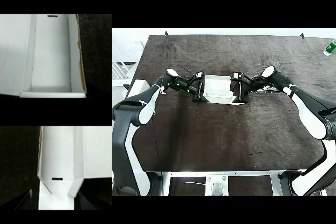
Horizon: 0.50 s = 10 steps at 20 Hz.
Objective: Fold the box and place the chain.
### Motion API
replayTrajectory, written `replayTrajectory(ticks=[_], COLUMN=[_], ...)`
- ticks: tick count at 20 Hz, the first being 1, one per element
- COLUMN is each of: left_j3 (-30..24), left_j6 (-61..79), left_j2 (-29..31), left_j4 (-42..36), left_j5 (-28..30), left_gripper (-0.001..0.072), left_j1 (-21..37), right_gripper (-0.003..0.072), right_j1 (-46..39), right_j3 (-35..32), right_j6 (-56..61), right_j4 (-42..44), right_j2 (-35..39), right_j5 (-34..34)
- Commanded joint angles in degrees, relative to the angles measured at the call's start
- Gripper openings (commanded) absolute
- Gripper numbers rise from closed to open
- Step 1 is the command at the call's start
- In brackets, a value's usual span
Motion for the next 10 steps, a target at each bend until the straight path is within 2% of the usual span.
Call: replayTrajectory(ticks=[1,3,5,7,9,10], left_j3=[0.0,0.0,0.0,0.0,0.0,0.0], left_j6=[0.0,0.0,0.0,0.0,0.0,0.0], left_j2=[0.0,0.0,0.0,0.0,0.0,0.0], left_j4=[0.0,0.0,0.0,0.0,0.0,0.0], left_j5=[0.0,0.0,0.0,0.0,0.0,0.0], left_gripper=[0.051,0.051,0.051,0.051,0.051,0.051], left_j1=[0.0,0.0,0.0,0.0,0.0,0.0], right_gripper=[0.0648,0.0599,0.0434,0.0363,0.0349,0.0287], right_j1=[1.1,1.5,2.1,2.9,3.7,4.0], right_j3=[-0.3,-0.3,-0.3,-0.3,-0.3,-0.3], right_j6=[0.7,1.2,1.2,1.2,1.2,1.2], right_j4=[-0.3,-0.3,-0.3,-0.3,0.9,1.4], right_j2=[-0.4,-0.6,-0.9,-1.2,-1.4,-1.6], right_j5=[-3.2,-3.2,-3.2,-4.2,-6.6,-8.1])
